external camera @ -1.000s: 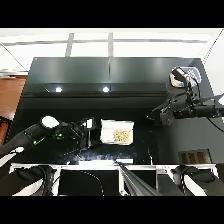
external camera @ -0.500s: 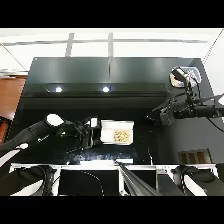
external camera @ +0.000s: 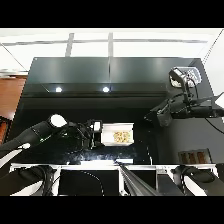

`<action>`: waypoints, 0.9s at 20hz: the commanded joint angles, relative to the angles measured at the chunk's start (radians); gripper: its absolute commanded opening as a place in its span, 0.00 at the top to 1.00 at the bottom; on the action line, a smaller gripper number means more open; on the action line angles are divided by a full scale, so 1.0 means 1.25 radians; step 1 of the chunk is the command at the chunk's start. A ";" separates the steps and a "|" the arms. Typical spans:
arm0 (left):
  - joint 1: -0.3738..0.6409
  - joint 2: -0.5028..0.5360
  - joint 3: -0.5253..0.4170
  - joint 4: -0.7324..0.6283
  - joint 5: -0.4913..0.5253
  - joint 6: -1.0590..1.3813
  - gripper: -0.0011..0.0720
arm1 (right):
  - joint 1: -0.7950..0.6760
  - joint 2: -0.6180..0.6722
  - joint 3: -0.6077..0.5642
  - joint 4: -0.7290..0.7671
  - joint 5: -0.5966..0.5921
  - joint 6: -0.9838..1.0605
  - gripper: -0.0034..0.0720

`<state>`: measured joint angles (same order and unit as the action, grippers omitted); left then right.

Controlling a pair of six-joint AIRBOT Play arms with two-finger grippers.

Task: Fold the box and place the chain.

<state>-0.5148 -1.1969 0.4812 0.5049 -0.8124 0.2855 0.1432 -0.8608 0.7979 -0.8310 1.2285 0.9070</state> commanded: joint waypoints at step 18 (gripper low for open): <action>-0.001 -0.001 0.001 0.005 0.002 -0.002 0.35 | 0.266 -0.196 -0.002 -0.034 -0.024 -0.304 0.01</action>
